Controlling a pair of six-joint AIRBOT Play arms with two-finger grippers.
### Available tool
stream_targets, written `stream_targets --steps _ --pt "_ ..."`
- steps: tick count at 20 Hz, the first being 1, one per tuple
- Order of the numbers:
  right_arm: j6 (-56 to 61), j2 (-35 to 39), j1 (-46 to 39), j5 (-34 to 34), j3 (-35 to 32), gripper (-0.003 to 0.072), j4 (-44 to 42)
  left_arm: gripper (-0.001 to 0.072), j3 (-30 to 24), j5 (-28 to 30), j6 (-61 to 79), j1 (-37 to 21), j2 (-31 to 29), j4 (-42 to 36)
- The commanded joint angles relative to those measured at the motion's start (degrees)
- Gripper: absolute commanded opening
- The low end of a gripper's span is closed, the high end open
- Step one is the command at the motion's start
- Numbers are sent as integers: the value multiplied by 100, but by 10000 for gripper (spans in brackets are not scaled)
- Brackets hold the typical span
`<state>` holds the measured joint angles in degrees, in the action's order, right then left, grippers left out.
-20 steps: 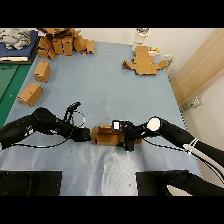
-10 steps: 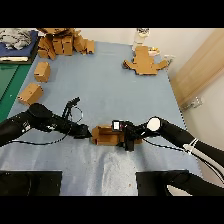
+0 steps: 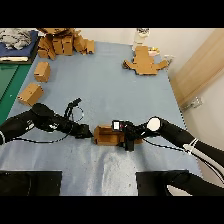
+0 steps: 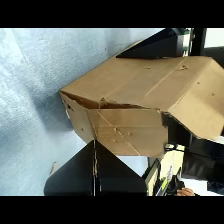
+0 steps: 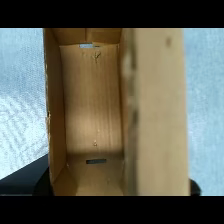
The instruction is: Fold the box.
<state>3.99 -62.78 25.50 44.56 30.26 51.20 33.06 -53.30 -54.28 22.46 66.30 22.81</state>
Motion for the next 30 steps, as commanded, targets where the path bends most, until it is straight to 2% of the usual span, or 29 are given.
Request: stream_targets --steps 1,2,3,11,12,13,15,16,17,18,22,27,30 --pt "2 0 -4 2 2 578 -2 15 9 -44 127 -2 37 -125" --pt "2 0 -4 2 2 578 -2 154 9 -28 144 -2 37 -142" --pt "2 0 -4 2 2 577 -2 330 9 -22 133 -4 37 -160" --pt "2 0 -4 2 2 578 -2 330 9 -76 79 -4 37 -136" --pt "2 0 -4 2 2 578 -2 219 9 -70 79 -4 37 17" --pt "2 0 -4 2 2 578 -2 15 9 -35 72 -4 37 264" --pt "2 0 -4 2 2 578 -2 14 9 201 -129 -4 37 474" --pt "4 0 -4 2 2 578 -2 27 9 216 -76 -4 37 411" --pt "2 0 -4 2 2 578 -2 224 9 236 -42 -2 39 404" --pt "2 0 -4 2 2 578 -2 361 9 236 -57 -4 42 409" --pt "2 0 -4 2 2 577 -2 363 11 387 -15 -42 37 415" --pt "2 0 -4 4 2 578 -2 362 11 313 -39 -612 37 372" --pt "2 0 -4 2 2 578 -2 362 9 55 247 -713 42 138"
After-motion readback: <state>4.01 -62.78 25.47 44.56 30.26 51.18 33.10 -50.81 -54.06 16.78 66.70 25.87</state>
